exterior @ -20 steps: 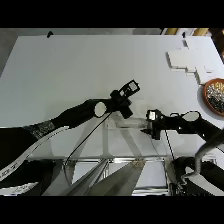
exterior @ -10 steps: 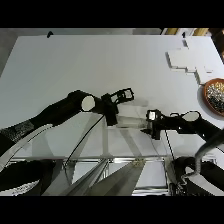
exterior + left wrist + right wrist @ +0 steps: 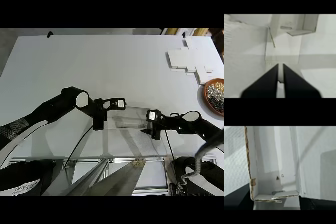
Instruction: Fold the box and place the chain.
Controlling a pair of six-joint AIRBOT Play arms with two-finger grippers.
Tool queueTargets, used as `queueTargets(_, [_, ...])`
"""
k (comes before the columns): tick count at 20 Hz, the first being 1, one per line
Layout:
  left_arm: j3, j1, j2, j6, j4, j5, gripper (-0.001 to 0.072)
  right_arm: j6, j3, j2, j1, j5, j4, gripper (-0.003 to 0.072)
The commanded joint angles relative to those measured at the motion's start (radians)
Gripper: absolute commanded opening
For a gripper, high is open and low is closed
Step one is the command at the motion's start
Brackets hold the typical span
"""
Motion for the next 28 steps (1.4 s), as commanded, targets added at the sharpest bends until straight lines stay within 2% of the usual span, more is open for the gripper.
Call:
queueTargets(1, [-0.029, 0.016, 0.0, 0.207, -0.012, 0.056, 0.0308, 0.0, 0.0, 0.0, 0.0, 0.0, 0.0, 0.0394])
queueTargets(2, [-0.044, 0.015, 0.0, 0.252, -0.018, 0.102, 0.0354, 0.0, 0.0, 0.0, 0.0, 0.0, 0.0, 0.0394])
queueTargets(4, [-0.072, 0.013, 0.0, 0.344, -0.067, 0.174, 0.0354, 0.0, 0.0, 0.0, 0.0, 0.0, 0.0, 0.0394])
queueTargets(7, [-0.095, 0.01, -0.001, 0.464, -0.163, 0.211, 0.0351, 0.0, 0.0, 0.0, 0.0, 0.0, 0.0, 0.0394])
queueTargets(11, [-0.106, 0.009, -0.017, 0.492, -0.193, 0.225, 0.0341, 0.0, 0.0, 0.0, 0.0, 0.0, 0.0, 0.0394])
queueTargets(14, [-0.109, -0.005, -0.026, 0.492, -0.197, 0.208, 0.0242, 0.0, 0.0, 0.0, 0.0, 0.0, 0.0, 0.0394])
queueTargets(19, [-0.113, -0.058, -0.045, 0.564, -0.286, 0.246, 0.021, 0.0, 0.0, 0.0, 0.0, 0.0, 0.0, 0.0394])
queueTargets(23, [-0.113, -0.066, -0.056, 0.564, -0.298, 0.267, 0.0199, 0.0, 0.0, 0.0, 0.0, 0.0, 0.0, 0.0394])
queueTargets(25, [-0.113, -0.066, -0.056, 0.564, -0.298, 0.267, 0.012, 0.0, 0.0, 0.0, 0.0, 0.0, 0.0, 0.0394])
queueTargets(27, [-0.113, -0.068, -0.056, 0.564, -0.301, 0.275, 0.0072, 0.0, 0.0, 0.0, 0.0, 0.0, 0.0, 0.0394])
queueTargets(28, [-0.113, -0.071, -0.056, 0.564, -0.303, 0.278, 0.007, 0.0, 0.0, 0.0, 0.0, 0.0, 0.0, 0.0394])
